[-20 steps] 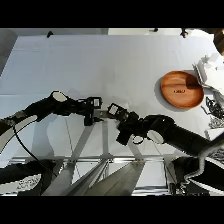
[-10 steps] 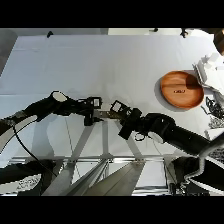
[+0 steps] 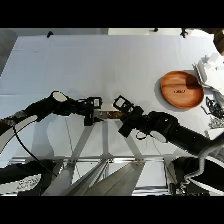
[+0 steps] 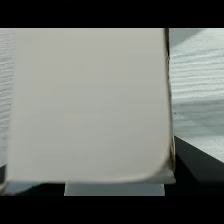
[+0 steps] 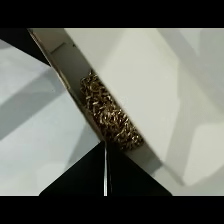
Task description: Fold the box and place the chain.
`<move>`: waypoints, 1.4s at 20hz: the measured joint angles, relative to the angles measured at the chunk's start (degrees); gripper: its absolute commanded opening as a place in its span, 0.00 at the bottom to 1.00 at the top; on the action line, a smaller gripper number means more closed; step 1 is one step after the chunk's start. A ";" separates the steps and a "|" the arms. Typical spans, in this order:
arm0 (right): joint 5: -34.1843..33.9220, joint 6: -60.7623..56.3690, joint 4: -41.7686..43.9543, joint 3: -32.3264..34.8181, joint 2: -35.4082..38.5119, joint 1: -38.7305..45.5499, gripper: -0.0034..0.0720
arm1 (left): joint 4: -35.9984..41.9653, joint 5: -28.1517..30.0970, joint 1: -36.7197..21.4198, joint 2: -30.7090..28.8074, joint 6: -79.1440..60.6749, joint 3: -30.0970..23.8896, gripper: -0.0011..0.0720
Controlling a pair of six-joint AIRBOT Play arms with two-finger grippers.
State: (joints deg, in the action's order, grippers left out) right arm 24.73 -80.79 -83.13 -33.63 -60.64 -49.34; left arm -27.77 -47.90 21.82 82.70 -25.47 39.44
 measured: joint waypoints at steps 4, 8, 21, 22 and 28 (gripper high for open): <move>4.11 0.48 0.61 -4.94 2.23 0.52 0.05 | 0.02 0.04 0.00 -0.02 0.00 0.00 0.61; 10.49 7.26 5.22 -16.31 0.57 6.99 0.05 | 0.04 0.07 0.00 0.00 0.00 0.00 0.61; 31.95 54.69 49.33 -28.35 -20.35 24.33 0.52 | 0.04 0.09 0.00 0.00 0.00 0.00 0.61; 31.76 56.59 50.34 -28.41 -20.87 24.37 0.49 | 0.04 0.09 0.00 0.00 0.00 0.00 0.61; 32.83 64.02 48.57 -27.06 -22.01 22.08 0.50 | 0.04 0.09 0.00 0.00 0.02 0.00 0.61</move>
State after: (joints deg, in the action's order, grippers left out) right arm 57.56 -16.78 -34.57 -60.69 -82.65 -27.27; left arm -27.73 -47.81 21.82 82.70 -25.45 39.44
